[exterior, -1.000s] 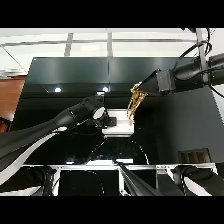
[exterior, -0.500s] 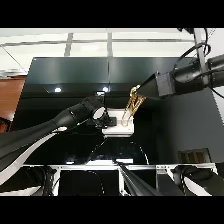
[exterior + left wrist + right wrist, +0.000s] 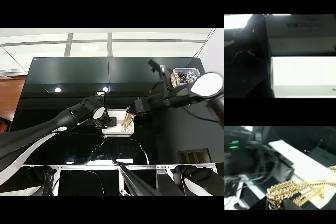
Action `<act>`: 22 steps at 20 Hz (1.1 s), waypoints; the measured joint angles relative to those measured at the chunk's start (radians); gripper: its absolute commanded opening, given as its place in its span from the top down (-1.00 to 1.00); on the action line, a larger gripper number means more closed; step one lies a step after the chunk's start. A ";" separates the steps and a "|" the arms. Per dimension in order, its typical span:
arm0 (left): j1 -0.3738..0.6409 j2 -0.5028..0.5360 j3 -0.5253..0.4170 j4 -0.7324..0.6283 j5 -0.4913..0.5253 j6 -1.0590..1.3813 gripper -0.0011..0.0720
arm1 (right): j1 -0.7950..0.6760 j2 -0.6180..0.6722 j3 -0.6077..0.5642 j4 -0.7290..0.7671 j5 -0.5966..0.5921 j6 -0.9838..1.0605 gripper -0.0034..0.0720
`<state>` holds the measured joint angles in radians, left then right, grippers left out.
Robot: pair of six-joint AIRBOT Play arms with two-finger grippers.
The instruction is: Fold the box and place the chain.
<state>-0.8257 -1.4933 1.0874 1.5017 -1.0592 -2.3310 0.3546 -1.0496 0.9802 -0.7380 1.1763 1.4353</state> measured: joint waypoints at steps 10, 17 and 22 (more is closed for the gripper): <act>0.000 0.000 0.000 0.000 -0.002 0.001 0.89 | 0.000 -0.043 -0.092 -0.027 -0.092 -0.001 -0.07; 0.000 0.000 0.000 0.000 0.000 0.001 0.89 | -0.074 0.095 -0.230 -0.353 -0.182 -0.099 -0.97; 0.000 0.000 0.000 0.000 0.000 0.000 0.89 | -0.043 0.101 -0.433 -0.413 -0.357 -0.459 -0.95</act>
<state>-0.8257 -1.4933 1.0874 1.5021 -1.0592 -2.3306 0.3119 -0.9485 0.5472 -1.1511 0.8188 0.9764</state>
